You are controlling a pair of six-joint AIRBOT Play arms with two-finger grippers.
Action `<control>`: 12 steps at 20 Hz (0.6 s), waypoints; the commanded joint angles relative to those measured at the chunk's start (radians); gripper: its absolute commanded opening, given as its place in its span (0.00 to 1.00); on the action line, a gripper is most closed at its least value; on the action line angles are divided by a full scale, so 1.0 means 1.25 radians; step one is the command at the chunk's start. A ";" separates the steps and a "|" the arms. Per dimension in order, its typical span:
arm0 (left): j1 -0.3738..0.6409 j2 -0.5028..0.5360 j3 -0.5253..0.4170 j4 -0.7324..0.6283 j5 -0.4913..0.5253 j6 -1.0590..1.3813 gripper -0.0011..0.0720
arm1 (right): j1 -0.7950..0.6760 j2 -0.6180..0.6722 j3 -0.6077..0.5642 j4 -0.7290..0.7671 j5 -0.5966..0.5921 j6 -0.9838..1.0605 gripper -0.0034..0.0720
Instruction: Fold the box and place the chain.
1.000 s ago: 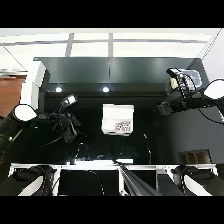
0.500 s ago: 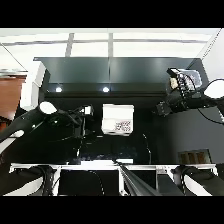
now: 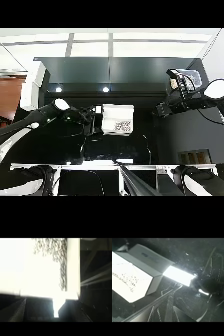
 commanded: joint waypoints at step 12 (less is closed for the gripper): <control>-0.031 -0.007 0.007 -0.060 0.035 0.014 0.40 | 0.001 0.000 0.001 0.013 -0.049 0.000 0.43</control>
